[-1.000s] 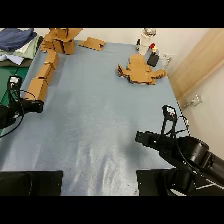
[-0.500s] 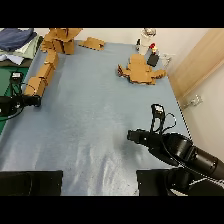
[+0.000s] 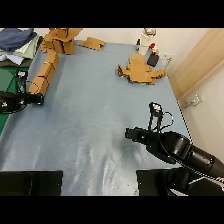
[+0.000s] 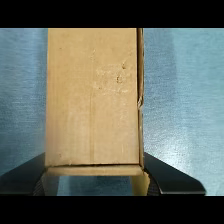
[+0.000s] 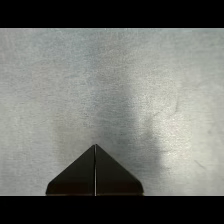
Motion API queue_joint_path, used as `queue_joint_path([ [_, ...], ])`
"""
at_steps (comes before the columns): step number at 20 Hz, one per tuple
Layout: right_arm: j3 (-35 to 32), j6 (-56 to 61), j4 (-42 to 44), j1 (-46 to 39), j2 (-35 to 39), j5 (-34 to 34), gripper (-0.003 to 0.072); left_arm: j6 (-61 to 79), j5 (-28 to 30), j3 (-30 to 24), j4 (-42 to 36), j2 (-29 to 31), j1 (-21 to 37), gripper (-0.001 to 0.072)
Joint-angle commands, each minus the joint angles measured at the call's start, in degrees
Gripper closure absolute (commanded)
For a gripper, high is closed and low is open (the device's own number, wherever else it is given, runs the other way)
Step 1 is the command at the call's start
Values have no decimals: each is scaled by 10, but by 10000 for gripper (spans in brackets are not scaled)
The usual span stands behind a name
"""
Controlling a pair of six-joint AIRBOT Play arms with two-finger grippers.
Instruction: Fold the box.
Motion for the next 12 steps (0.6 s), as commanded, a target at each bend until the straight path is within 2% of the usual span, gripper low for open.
queue_joint_path([
  [1,0,0,0,-1,-1,8,684,4,-4,11,0,-10,-3,183],
  [5,0,0,-1,-1,-1,10,684,5,-4,34,0,-23,-6,182],
  [9,0,0,-2,-1,-1,10,684,3,-29,58,0,-44,-6,182],
  [12,0,0,-2,-1,-1,10,684,3,-17,61,0,-46,-6,182],
])
